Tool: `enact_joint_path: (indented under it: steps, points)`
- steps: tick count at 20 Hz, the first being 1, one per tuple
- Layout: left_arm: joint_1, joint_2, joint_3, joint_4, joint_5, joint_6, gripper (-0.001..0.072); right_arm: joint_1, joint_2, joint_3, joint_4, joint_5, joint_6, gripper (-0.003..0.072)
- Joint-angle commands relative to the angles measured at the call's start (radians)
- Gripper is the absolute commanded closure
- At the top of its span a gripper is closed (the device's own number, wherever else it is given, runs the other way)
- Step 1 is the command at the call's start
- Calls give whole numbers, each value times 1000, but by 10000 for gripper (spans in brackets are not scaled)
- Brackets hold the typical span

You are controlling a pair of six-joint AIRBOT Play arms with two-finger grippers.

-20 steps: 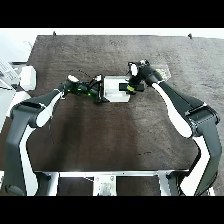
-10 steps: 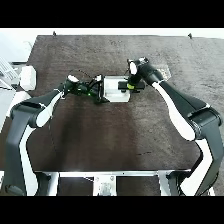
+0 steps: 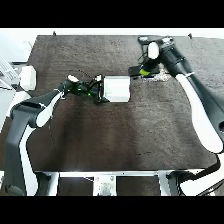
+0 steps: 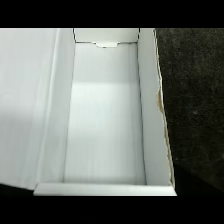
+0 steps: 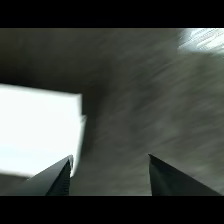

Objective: Fold the box and place the chain.

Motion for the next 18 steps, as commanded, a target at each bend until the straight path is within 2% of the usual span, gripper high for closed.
enact_joint_path:
  steps: [1, 4, 7, 13, 18]
  points:
    - [-1, 1, 0, 0, 0, 0, 248, -127, 7, -2, -5, -119, -139, 214]
    - [-1, 1, 0, 0, 0, 0, 248, -276, -67, -2, 221, -248, -263, 213]
    - [-1, 1, 0, 0, -1, 0, 248, -352, -155, -1, 420, -296, -406, 215]
    - [-1, 1, 0, 0, 0, 0, 249, -356, -299, 84, 486, -320, -501, 215]
    - [-1, 1, 0, 0, 0, 0, 248, -356, -336, 100, 485, -303, -516, 231]
